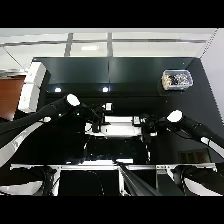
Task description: Fold the box and place the chain.
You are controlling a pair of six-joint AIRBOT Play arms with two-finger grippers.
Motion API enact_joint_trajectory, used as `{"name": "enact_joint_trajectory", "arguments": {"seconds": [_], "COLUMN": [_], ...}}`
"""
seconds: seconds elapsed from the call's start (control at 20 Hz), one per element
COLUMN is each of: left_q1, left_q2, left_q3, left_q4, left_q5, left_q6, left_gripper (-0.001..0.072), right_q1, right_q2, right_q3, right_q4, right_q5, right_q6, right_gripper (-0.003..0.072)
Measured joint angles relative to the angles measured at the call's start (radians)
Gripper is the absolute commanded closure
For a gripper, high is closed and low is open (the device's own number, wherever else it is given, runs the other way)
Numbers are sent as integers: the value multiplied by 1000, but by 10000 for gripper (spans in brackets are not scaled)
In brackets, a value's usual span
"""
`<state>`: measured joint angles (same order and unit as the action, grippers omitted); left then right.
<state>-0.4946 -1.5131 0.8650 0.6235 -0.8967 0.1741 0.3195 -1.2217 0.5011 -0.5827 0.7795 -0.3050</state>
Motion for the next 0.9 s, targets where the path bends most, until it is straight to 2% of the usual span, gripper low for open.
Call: {"name": "enact_joint_trajectory", "arguments": {"seconds": [0.05, 0.1, 0.35, 0.45, 0.5, 0.55, 0.7, 0.75, 0.9], "left_q1": [0, 0, 0, 0, 0, 0, 1, 4, 23], "left_q2": [0, 0, 0, 0, 0, 0, 16, 27, 97], "left_q3": [0, 0, 0, 0, 0, 0, 0, 0, 0], "left_q4": [0, 0, 0, 0, 0, 0, 1, 2, 58], "left_q5": [0, 0, 0, 0, 0, 0, -1, -1, -11], "left_q6": [0, 1, 1, 1, 1, 1, -6, -22, -135], "left_gripper": [685, 685, 685, 685, 684, 643, 135, 1, 1], "right_q1": [0, 0, 0, 0, 0, 0, 0, 0, 0], "right_q2": [0, 0, 0, 0, 0, 0, 0, 0, 0], "right_q3": [0, 0, -1, -1, -1, -1, -1, -1, -1], "right_q4": [0, 0, 0, 0, 0, -1, -1, -1, -1], "right_q5": [-2, -5, -3, -3, -3, -3, -3, -3, -3], "right_q6": [0, 2, 2, 2, 2, 2, 2, 2, 2], "right_gripper": [136, 151, 153, 328, 333, 333, 334, 334, 334]}}
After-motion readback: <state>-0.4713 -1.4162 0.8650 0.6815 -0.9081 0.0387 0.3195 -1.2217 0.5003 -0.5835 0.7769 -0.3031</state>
